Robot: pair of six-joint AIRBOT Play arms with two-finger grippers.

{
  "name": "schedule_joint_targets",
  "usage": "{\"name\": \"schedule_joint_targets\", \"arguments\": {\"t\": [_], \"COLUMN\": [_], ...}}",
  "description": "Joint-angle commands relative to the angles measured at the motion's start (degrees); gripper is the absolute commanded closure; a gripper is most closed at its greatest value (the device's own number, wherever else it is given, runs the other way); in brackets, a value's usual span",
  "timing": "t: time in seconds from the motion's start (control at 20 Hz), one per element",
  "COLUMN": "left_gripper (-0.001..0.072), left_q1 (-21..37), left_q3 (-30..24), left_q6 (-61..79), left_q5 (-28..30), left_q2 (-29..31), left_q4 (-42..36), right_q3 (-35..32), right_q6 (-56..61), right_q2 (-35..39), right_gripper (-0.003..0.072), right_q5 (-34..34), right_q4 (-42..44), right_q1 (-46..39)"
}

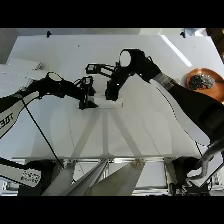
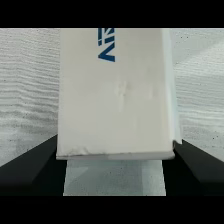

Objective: Fold the box and place the chain.

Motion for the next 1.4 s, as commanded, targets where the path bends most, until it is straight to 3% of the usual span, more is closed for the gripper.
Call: {"name": "schedule_joint_targets", "arguments": {"t": [0.0,0.6,0.9,1.25,1.35], "left_gripper": [0.0536,0.0536,0.0536,0.0536,0.0536], "left_q1": [0.0,0.0,0.0,0.0,0.0], "left_q3": [0.0,0.0,0.0,0.0,0.0], "left_q6": [0.1,0.1,0.1,0.1,0.1], "left_q5": [0.0,0.0,0.0,0.0,0.0], "left_q2": [0.0,0.0,0.0,0.0,0.0], "left_q4": [0.0,0.0,0.0,0.0,0.0], "right_q3": [0.0,0.0,-0.1,-0.7,-0.7], "right_q6": [2.1,2.4,3.9,4.0,3.9], "right_q2": [0.1,1.6,1.7,-1.2,-1.5], "right_gripper": [0.0473,0.0470,0.0470,0.0469,0.0400], "right_q5": [-0.9,-1.1,-5.6,0.0,-0.2], "right_q4": [-2.4,-1.8,-1.7,-1.5,-1.5], "right_q1": [0.1,0.2,0.9,2.8,3.3]}}
